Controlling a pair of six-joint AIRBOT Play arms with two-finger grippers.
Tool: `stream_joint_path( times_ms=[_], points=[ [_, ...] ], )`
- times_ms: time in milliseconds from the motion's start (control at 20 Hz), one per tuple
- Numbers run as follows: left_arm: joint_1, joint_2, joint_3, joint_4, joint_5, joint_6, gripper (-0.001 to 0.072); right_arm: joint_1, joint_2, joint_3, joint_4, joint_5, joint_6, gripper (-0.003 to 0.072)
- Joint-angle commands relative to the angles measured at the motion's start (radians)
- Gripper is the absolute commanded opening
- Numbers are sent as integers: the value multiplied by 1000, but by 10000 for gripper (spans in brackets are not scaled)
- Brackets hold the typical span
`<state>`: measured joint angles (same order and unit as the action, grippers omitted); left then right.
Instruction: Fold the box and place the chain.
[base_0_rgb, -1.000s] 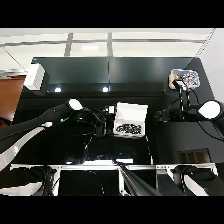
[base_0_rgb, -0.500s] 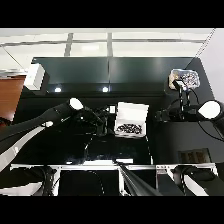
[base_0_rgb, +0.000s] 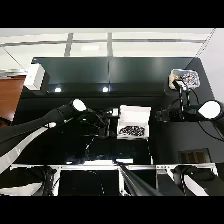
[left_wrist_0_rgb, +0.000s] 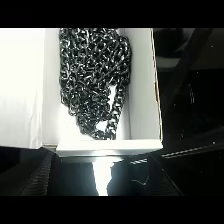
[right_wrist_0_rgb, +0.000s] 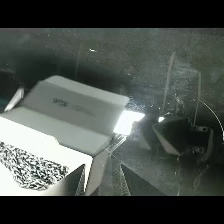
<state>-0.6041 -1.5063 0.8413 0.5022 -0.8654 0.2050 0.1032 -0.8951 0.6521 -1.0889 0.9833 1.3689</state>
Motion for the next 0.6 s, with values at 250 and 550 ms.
stream_joint_path(
  times_ms=[250, 550],
  points=[
    [-12, -4, 1, -51, 37, -3, 702, 1, 1, 0, 8, 0, 0, 265],
    [-12, -4, 1, -57, 39, -4, 702, 1, 1, 0, 8, 0, 7, 265]
  ],
)
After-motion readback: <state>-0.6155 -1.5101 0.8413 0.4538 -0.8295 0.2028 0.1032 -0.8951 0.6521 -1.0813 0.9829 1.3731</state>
